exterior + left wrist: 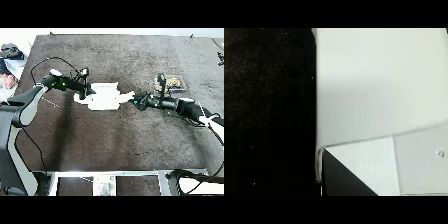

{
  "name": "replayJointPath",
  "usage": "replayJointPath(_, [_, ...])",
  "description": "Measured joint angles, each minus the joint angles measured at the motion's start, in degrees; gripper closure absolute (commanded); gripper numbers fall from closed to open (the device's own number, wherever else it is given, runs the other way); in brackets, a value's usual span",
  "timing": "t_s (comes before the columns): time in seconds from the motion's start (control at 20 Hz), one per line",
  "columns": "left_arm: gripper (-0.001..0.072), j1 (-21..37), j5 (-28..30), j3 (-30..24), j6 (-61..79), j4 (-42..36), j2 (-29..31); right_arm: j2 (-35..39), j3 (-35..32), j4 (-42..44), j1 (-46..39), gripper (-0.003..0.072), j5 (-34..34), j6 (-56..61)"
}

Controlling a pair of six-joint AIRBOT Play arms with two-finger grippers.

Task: Fold the box and place the chain.

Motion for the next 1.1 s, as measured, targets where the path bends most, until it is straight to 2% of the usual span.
replayJointPath(0.25, [0.0697,0.0,0.13,0.0,0.07,-0.04,0.0,-0.02,6.32,-16.04,8.15,0.0097,-7.15,-1.25])
replayJointPath(0.5, [0.0697,0.0,0.17,0.0,0.09,-0.09,0.0,-1.05,8.37,-26.75,15.72,0.0097,-15.39,-4.9])
replayJointPath(0.75, [0.0697,0.0,0.2,-0.02,0.11,-0.17,0.0,-4.46,10.56,-30.01,19.21,0.0097,-18.53,-7.34])
replayJointPath(1.1, [0.0697,0.0,0.2,-0.02,0.11,-0.31,0.0,-8.7,13.38,-30.91,20.17,0.0097,-19.28,-7.89])
